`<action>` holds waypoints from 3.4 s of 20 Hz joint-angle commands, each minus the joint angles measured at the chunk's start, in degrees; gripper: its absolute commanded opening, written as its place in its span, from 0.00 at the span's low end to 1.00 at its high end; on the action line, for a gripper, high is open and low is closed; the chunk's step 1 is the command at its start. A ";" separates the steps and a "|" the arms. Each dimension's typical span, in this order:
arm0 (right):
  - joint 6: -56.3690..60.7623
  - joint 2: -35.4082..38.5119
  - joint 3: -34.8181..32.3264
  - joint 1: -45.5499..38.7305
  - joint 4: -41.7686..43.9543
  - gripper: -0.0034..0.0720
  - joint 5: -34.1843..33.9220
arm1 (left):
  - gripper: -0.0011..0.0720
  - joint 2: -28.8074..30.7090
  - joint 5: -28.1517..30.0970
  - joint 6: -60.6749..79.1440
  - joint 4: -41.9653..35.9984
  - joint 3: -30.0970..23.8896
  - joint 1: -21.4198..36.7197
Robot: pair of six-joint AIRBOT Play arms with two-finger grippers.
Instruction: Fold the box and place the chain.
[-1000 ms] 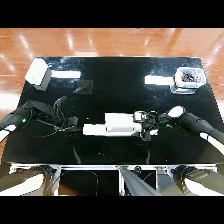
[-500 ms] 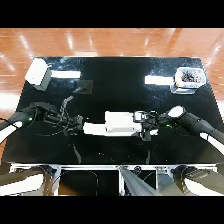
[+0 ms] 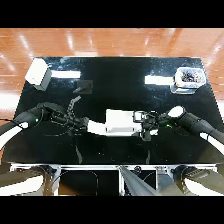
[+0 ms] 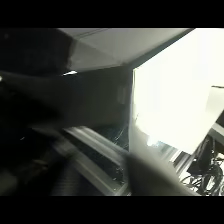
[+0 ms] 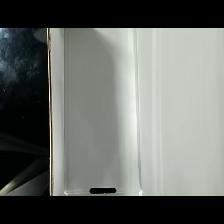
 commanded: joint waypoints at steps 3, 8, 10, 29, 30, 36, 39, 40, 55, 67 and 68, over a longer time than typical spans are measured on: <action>0.02 0.02 0.00 0.02 0.02 0.75 0.00 | 0.71 0.07 3.78 0.07 -0.76 2.69 -0.35; 0.02 0.02 0.00 0.02 0.02 0.75 -0.02 | 0.88 0.09 3.30 0.04 -1.03 3.63 -0.66; 0.04 0.02 0.00 0.02 0.02 0.75 -0.02 | 0.88 0.11 3.32 0.04 -1.46 3.65 -0.94; 0.26 0.02 0.00 0.02 0.15 0.75 -0.33 | 0.88 6.58 -3.43 -7.91 5.18 5.88 -6.10; 0.28 0.02 0.00 0.02 0.22 0.75 -0.37 | 0.88 7.41 -4.50 -9.22 6.27 5.88 -6.47; 0.31 0.02 0.00 0.02 0.22 0.75 -0.37 | 0.88 8.74 -10.45 -10.82 6.95 5.88 -12.85; 0.33 0.02 0.00 0.02 0.22 0.75 -0.39 | 0.88 8.74 -12.92 -12.50 7.48 5.97 -15.34; 0.33 0.02 0.00 0.02 0.22 0.75 -0.39 | 0.88 8.74 -13.33 -13.31 7.76 6.23 -15.87; 0.48 0.02 0.00 0.02 0.26 0.75 -0.59 | 0.87 8.83 -22.34 -40.57 25.24 10.99 -26.34; 1.38 0.02 -0.04 0.83 -0.20 0.75 -1.86 | 0.87 8.72 -26.18 -58.51 44.30 11.17 -34.69; 1.38 0.02 -0.02 0.83 -0.20 0.75 -1.86 | 0.87 8.72 -27.02 -60.70 46.07 11.17 -35.41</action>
